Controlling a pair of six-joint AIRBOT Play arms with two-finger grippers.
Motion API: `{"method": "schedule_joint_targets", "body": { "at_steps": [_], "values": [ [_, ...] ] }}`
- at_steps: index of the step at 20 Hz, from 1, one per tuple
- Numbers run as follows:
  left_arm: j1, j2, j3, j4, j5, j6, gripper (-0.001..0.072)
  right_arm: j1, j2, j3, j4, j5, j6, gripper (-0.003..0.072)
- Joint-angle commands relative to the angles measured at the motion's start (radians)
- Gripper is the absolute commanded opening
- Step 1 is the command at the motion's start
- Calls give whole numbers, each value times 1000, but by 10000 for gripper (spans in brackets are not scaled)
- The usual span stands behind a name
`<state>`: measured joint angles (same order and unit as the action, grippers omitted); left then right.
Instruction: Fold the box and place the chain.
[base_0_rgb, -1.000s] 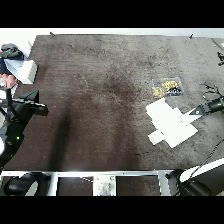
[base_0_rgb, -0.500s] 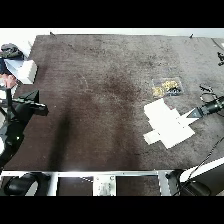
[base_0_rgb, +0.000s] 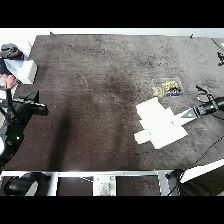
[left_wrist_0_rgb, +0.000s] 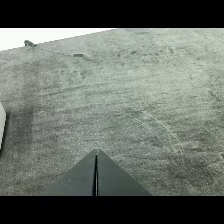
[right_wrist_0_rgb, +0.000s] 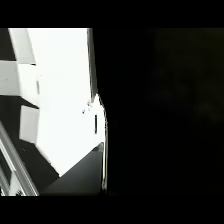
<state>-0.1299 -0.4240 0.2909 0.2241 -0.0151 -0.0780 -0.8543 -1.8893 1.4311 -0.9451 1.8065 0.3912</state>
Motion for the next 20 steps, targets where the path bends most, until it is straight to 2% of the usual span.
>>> {"method": "schedule_joint_targets", "body": {
  "at_steps": [1, 6, 9, 13, 15, 18, 20],
  "values": [
    [1, 1, 0, 0, 0, 0, 11, 60, 81, -105, 196, -23, -5, -16],
    [1, 1, 0, 0, 0, 0, 11, 279, 219, -328, 528, -196, 9, -16],
    [1, 1, 0, 0, 0, 0, 11, 460, 281, -420, 618, -426, 50, -16],
    [1, 1, 0, 0, 0, 0, 11, 684, 308, -430, 718, -788, 111, -17],
    [1, 1, 0, 0, 0, 0, 11, 773, 307, -430, 714, -953, 122, -17],
    [1, 1, 0, 0, -3, -1, 11, 845, 307, -430, 702, -1105, 140, -17],
    [1, 1, 0, 0, -40, -3, 12, 853, 307, -431, 681, -1151, 170, -17]
  ]
}}
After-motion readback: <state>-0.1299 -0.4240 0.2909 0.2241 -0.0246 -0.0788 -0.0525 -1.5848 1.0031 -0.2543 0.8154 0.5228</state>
